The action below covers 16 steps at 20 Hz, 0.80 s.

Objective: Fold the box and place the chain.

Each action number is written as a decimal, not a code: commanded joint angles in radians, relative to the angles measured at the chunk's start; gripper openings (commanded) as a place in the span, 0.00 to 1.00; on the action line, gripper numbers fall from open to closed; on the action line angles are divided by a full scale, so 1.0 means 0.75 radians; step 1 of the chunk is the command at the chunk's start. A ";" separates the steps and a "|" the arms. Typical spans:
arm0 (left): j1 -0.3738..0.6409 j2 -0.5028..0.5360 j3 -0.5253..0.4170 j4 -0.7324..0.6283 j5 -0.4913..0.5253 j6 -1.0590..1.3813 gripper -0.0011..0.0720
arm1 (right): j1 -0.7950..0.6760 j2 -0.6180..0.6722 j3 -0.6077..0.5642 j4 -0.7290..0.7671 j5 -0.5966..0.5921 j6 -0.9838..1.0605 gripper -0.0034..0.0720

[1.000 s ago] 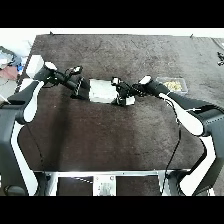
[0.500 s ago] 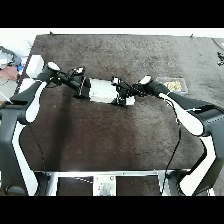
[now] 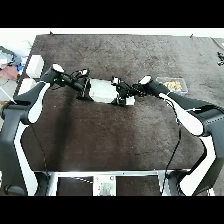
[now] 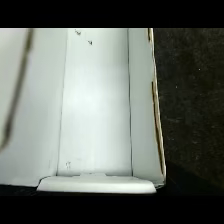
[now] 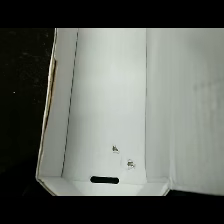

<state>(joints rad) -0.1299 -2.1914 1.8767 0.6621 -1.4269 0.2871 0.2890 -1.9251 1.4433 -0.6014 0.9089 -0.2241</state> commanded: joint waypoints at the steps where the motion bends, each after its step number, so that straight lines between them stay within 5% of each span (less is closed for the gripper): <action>1: -0.003 -0.008 -0.015 0.015 0.042 0.047 1.00 | 0.001 0.001 0.001 0.000 0.001 -0.001 0.84; 16: -0.003 -0.042 -0.015 -0.066 0.026 0.126 1.00 | 0.001 0.001 0.001 0.000 0.001 -0.001 0.84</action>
